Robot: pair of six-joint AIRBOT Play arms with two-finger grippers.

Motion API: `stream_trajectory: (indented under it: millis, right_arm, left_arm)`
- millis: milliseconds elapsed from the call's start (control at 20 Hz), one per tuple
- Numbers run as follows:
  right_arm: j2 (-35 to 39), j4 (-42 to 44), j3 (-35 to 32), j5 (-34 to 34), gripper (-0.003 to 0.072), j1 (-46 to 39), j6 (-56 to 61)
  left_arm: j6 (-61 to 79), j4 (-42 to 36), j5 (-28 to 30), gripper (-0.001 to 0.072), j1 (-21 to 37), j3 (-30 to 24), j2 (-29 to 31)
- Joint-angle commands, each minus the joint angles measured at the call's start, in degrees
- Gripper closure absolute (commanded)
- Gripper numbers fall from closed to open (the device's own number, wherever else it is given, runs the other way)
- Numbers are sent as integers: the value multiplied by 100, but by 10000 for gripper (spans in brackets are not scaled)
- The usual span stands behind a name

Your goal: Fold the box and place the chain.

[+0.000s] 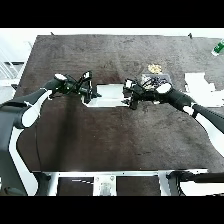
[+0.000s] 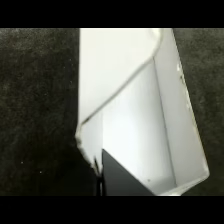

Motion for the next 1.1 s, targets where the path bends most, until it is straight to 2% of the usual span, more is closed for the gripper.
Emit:
stream_trajectory:
  millis: [0,200,450,700,1050]
  right_arm:
    - [-247,2,306,400,129,-103,-13]
    - [-492,-20,599,680,129,-203,-13]
    - [-861,-11,1005,1338,129,-509,9]
    - [-973,-13,1163,1491,129,-542,-76]
    - [-1499,-15,1762,1895,129,-546,-120]
  left_arm:
    - [0,0,0,691,0,-2,0]
    - [0,0,0,691,0,-2,0]
    - [0,0,0,691,0,-2,0]
    - [0,0,0,691,0,-2,0]
    - [0,0,-7,691,0,-2,0]
